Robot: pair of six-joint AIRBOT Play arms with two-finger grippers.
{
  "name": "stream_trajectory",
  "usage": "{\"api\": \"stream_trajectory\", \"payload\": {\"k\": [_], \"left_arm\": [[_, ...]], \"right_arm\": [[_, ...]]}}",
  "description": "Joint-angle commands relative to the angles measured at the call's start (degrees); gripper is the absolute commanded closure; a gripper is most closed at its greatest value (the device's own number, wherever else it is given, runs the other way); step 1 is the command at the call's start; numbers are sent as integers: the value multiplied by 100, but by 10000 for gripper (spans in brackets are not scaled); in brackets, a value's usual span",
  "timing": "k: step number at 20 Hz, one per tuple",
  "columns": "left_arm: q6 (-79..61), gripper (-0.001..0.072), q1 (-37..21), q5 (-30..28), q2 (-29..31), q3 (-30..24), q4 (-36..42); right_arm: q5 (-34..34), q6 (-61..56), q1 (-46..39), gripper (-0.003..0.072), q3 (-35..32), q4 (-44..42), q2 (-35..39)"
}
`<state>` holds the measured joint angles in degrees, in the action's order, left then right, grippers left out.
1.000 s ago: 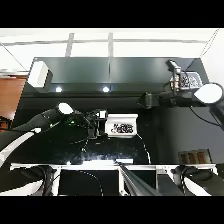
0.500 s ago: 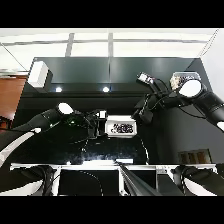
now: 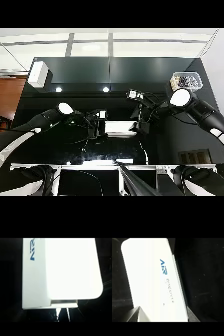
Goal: Fold the box and place the chain.
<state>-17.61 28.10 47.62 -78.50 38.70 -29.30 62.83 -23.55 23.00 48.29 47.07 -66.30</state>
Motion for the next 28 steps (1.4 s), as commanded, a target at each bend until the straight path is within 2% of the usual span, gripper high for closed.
{"api": "stream_trajectory", "payload": {"k": [1,4,6,9,10,11,15,17,28], "left_arm": [[0,278,4,2,-2,2,-4],[0,278,4,4,-2,2,-2],[0,298,2,17,-2,2,-7],[0,298,4,17,-2,2,-7],[0,298,2,17,-2,2,-7],[0,298,2,17,-2,2,-7],[0,298,2,17,-2,2,-7],[0,298,2,17,-2,2,-7],[0,298,2,17,-2,2,-7]], "right_arm": [[-179,170,74,-34,-24,76,2],[-308,208,127,-34,-24,175,2],[-313,238,190,229,-24,315,-2],[-378,238,291,269,-26,326,-4],[-367,234,326,351,-26,361,-4],[-361,236,365,392,-26,426,-4],[-376,205,422,393,-164,437,-4],[-352,125,444,434,-216,431,-4],[-251,98,452,441,-219,400,-4]]}}
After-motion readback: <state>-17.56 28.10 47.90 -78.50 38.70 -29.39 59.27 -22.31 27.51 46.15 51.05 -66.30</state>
